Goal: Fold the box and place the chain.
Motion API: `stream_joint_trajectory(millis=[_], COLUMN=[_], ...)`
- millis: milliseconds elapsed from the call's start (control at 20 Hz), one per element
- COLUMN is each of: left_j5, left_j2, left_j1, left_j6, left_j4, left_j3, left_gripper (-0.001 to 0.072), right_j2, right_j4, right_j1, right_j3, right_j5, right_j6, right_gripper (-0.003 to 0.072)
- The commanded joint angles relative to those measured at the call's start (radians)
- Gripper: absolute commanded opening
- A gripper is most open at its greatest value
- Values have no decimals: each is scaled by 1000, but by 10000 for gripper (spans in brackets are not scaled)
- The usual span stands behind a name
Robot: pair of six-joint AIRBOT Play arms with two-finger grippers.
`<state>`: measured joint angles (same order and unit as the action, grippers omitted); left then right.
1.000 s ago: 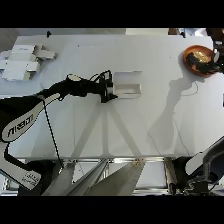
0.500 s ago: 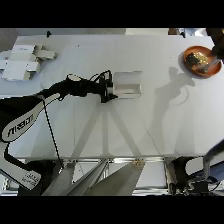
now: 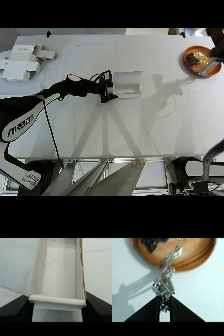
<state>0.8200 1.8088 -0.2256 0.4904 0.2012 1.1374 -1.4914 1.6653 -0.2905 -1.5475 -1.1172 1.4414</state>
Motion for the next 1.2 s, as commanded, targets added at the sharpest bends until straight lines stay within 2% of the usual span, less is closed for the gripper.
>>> stream_joint_trajectory(millis=[0,100,200,450,750,1050,1150], left_j5=[0,0,0,0,0,0,0], left_j2=[0,0,0,0,0,0,0], left_j1=[0,0,0,0,0,0,0], left_j6=[0,0,0,0,0,0,0], left_j4=[0,0,0,0,0,0,0], left_j3=[0,0,0,0,0,0,0], left_gripper=[380,380,380,380,380,380,380], right_j2=[101,152,179,180,180,167,148], right_j4=[-23,-26,-29,-89,-257,-424,-483], right_j1=[75,136,203,385,520,584,599], right_j3=[178,274,321,325,324,324,324], right_j5=[-58,-62,-82,-89,66,232,248], right_j6=[-37,-38,-38,-85,-116,-203,-261], right_gripper=[13,14,13,13,12,11,11])
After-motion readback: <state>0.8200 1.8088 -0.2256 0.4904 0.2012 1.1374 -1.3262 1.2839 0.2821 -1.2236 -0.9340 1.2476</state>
